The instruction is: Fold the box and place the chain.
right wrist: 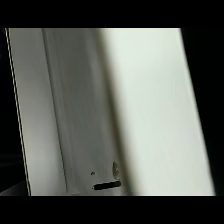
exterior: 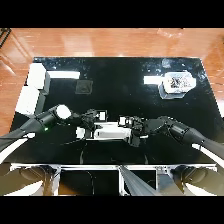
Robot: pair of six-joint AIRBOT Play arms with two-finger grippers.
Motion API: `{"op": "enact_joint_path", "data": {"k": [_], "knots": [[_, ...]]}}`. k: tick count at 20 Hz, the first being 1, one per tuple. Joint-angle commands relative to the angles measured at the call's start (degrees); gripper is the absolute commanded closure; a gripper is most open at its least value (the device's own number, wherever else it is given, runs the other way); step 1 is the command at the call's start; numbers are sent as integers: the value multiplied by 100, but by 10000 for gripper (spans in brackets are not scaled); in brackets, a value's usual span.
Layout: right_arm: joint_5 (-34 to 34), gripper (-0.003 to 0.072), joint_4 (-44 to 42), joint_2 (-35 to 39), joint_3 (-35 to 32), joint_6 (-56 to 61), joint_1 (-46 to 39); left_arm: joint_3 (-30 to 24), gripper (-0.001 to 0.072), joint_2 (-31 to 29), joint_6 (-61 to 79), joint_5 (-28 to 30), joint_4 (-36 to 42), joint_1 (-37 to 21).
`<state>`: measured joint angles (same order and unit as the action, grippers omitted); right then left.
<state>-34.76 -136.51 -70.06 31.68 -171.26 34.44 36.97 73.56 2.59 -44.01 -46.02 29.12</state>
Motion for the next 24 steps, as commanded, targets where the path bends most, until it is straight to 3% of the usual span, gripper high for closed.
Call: {"op": "enact_joint_path", "data": {"k": [1,13,14,15,22,24], "knots": [[0,-13,4,2,2,2,-2,2,687,2,-4,0,0,-4],[26,-10,9,-98,-2,2,-2,2,687,2,-4,-2,2,-4],[24,88,11,-98,-2,2,-2,2,687,2,-4,0,0,-4],[24,138,11,-98,-2,2,-2,2,687,2,-4,0,0,-4],[24,161,238,-96,-2,4,-2,2,686,2,-4,0,2,-4],[20,346,291,-96,-2,2,-2,2,686,2,-4,0,0,-4]]}}
